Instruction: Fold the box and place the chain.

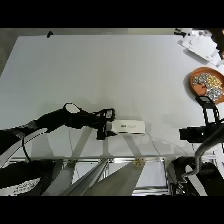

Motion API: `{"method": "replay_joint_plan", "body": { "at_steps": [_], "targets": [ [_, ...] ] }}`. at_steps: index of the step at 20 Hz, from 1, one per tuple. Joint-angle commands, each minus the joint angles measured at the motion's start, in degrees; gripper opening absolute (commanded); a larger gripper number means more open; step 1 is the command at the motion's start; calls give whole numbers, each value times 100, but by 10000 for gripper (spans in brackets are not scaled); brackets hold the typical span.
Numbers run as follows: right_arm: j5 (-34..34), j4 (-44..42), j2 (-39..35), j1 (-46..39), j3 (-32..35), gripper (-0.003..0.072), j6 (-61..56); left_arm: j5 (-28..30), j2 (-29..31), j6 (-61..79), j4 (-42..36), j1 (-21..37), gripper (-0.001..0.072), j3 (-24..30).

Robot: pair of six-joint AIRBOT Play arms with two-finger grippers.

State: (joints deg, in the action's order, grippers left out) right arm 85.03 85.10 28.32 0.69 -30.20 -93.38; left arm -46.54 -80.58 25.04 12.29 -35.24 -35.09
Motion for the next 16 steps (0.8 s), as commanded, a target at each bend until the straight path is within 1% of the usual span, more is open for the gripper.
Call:
{"method": "replay_joint_plan", "body": {
  "at_steps": [1, 2, 4, 5, 7, 9, 11, 14, 16],
  "targets": [
    [-249, -11, 4, -4, -2, 7, 0, 614, 341, -407, 92, 282, 6, -2],
    [-304, -11, 4, -4, -2, 7, 2, 907, 466, -745, 232, 424, 5, -2],
    [-457, -7, 2, -4, -2, 7, 0, 1545, 754, -1626, 833, 811, 5, -2],
    [-581, -4, 2, -4, -2, 7, -2, 1845, 916, -2175, 1309, 1067, 5, -2],
    [-667, -11, 2, -4, -2, 7, -26, 2184, 1189, -3486, 2262, 1703, 6, -2],
    [-662, -7, 2, -4, -2, 7, -22, 2094, 1399, -4750, 3209, 2465, 6, -2],
    [-662, -7, 2, -4, -2, 7, -22, 1764, 1517, -5668, 3989, 3239, 6, -2],
    [-662, -4, 2, -4, -2, 7, -22, 1198, 1528, -6395, 4627, 4225, 5, 9],
    [-662, -4, 2, -4, -2, 7, -22, 901, 1528, -6651, 4959, 4664, 5, 13]
  ]
}}
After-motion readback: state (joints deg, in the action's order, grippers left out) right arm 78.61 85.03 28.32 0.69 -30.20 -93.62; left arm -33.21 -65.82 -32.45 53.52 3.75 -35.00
